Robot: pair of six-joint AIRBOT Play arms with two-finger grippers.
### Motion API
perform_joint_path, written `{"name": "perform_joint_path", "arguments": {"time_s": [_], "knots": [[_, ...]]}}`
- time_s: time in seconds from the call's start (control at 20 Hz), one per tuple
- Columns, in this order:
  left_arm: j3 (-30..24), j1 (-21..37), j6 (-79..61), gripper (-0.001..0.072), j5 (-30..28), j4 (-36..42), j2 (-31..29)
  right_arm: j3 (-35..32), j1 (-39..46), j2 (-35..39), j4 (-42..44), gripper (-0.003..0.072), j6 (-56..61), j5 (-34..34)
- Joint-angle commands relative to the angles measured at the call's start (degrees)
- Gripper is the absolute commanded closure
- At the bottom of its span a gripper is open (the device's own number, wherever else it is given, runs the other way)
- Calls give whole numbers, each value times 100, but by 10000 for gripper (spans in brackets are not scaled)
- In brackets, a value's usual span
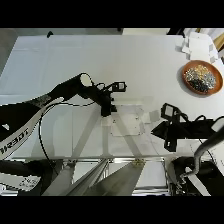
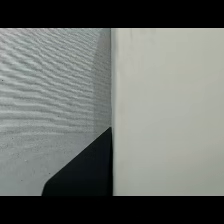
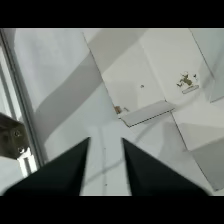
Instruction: Fold the box and place the chain.
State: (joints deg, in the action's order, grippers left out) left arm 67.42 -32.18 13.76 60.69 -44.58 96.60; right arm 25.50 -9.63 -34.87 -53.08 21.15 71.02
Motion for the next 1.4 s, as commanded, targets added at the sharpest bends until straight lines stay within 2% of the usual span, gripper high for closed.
{"name": "perform_joint_path", "arguments": {"time_s": [0.0, 0.05, 0.25, 0.45, 0.8, 0.95, 1.1, 1.35], "knots": [[4, -4, 0, 699, 0, 0, 0, -111, -678, -595, -247, 49, -645, -1137], [4, -4, 0, 699, -2, 0, 0, -111, -844, -715, -282, -2, -647, -1488], [4, -4, 0, 699, -2, 2, 0, -297, -1600, -859, -1191, -10, -654, -2562], [4, -4, 0, 699, -2, 2, 0, -835, -2260, -863, -1528, -14, -645, -3528], [4, -4, 0, 699, -2, 2, 0, -1073, -2815, -922, -1526, -15, -597, -4153], [4, -4, 0, 699, -2, 2, 0, -1073, -2815, -1283, -1497, -14, -597, -4199], [4, -4, 0, 699, -2, 2, 0, -1069, -2815, -1523, -1495, -13, -595, -4649], [4, -4, 0, 699, 0, 2, -2, -741, -2809, -1464, -1440, -12, -468, -4795]]}}
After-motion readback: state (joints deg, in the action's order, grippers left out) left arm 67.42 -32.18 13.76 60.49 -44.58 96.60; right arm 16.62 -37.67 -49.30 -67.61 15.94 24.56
